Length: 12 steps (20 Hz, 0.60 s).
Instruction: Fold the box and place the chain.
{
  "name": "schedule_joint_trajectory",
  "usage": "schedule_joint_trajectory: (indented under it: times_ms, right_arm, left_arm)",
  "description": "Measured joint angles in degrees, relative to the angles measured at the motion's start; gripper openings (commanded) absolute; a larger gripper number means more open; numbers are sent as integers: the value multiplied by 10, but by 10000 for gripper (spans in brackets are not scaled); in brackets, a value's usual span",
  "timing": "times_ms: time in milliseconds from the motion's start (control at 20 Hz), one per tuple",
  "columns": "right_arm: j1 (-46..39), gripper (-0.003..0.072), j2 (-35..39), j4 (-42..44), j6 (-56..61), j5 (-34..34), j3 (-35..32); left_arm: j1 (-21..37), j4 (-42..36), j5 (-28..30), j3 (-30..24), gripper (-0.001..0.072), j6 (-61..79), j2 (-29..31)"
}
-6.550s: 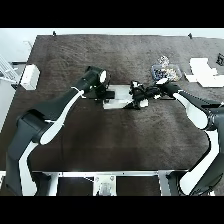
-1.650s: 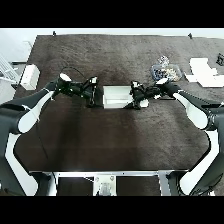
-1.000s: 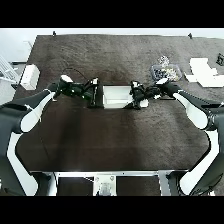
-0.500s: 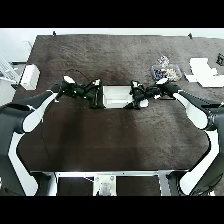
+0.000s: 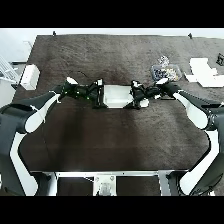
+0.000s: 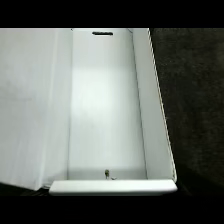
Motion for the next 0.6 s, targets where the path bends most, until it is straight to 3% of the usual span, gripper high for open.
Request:
schedule_joint_trajectory:
  times_ms: [600]
  right_arm:
    - [0,599,0,1,0,0,0]
  left_arm:
    - [11,-13,8,0,709,9,-8]
